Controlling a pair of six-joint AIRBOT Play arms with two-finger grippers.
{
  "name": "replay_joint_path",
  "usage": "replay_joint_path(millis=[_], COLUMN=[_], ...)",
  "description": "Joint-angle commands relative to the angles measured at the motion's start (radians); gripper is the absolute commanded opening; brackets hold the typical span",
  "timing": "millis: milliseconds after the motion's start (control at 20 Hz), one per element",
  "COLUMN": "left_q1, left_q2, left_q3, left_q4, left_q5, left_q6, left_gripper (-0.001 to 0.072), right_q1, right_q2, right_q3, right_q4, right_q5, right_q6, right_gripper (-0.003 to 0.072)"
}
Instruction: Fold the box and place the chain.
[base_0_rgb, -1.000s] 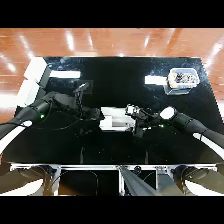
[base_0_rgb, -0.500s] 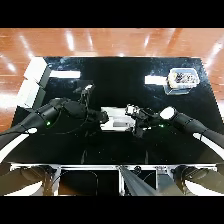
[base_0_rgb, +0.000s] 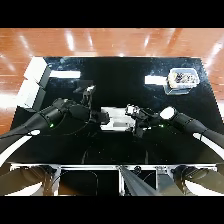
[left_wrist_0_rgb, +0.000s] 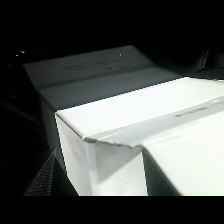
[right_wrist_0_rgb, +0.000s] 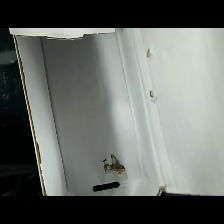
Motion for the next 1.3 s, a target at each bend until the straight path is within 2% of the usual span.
replay_joint_path(millis=[0, 300, 500, 700, 950, 1250], left_q1=[-0.007, -0.007, -0.003, -0.003, -0.008, -0.029], left_q2=[-0.009, -0.009, -0.009, -0.019, -0.041, -0.072], left_q3=[0.003, 0.037, 0.103, 0.108, 0.106, 0.106], left_q4=[0.016, 0.017, 0.017, 0.016, 0.018, 0.017], left_q5=[0.011, 0.005, 0.131, 0.182, 0.164, 0.063], left_q6=[-0.016, -0.012, 0.019, 0.018, 0.018, 0.001], left_gripper=[0.0645, 0.0645, 0.0645, 0.0645, 0.0645, 0.0644], right_q1=[0.0, 0.0, 0.0, 0.0, 0.0, 0.0], right_q2=[0.0, 0.0, 0.0, 0.0, 0.0, 0.0], right_q3=[-0.001, -0.001, -0.001, -0.001, -0.001, -0.001], right_q4=[0.001, 0.001, 0.001, 0.001, 0.001, 0.001], right_q5=[0.0, 0.0, 0.0, 0.0, 0.0, 0.0], right_q6=[0.001, 0.001, 0.001, 0.001, 0.001, 0.001], right_gripper=[0.053, 0.053, 0.0529, 0.053, 0.053, 0.053])
